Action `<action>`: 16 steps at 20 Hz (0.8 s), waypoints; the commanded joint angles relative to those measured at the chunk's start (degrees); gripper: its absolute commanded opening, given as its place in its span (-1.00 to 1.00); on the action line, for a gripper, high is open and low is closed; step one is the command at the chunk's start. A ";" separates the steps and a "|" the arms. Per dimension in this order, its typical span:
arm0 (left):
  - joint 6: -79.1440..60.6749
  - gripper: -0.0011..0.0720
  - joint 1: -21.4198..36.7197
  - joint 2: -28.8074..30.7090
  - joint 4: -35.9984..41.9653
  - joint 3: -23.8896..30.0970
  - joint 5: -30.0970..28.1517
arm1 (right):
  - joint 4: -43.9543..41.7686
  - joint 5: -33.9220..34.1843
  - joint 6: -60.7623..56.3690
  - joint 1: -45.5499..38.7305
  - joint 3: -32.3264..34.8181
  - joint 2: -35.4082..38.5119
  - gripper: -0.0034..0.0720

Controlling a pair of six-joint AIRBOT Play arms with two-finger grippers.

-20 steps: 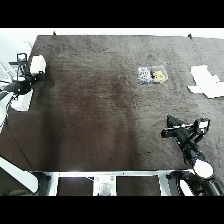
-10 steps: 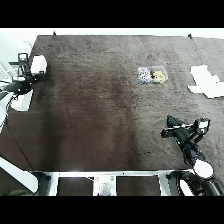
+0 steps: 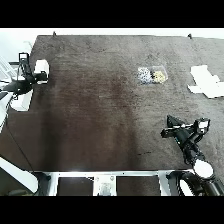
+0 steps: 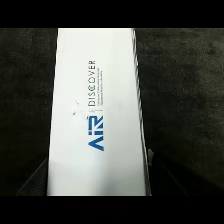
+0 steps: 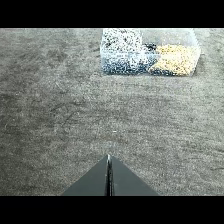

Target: Fold the box and place the chain.

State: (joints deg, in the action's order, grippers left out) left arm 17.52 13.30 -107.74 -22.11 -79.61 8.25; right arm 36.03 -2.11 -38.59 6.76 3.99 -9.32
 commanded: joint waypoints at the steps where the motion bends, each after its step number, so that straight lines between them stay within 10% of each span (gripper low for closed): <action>1: -0.02 1.00 0.02 0.81 0.00 -0.13 1.01 | 0.00 0.00 0.00 0.04 0.02 0.07 -0.87; 9: -2.97 0.95 0.13 12.55 -1.92 -0.11 3.34 | 0.00 0.00 0.00 0.04 0.02 0.07 -0.87; 10: -2.58 0.26 0.13 14.80 -1.90 -0.11 5.97 | 0.00 0.00 0.00 0.07 0.02 0.07 -0.87; 11: -4.00 -0.84 0.13 17.49 -1.95 -0.11 10.67 | 0.00 0.00 0.00 0.04 0.02 0.07 -0.87; 16: -10.19 -0.93 -0.04 33.14 1.99 5.70 20.68 | 0.00 0.00 0.00 0.04 0.02 0.07 -0.87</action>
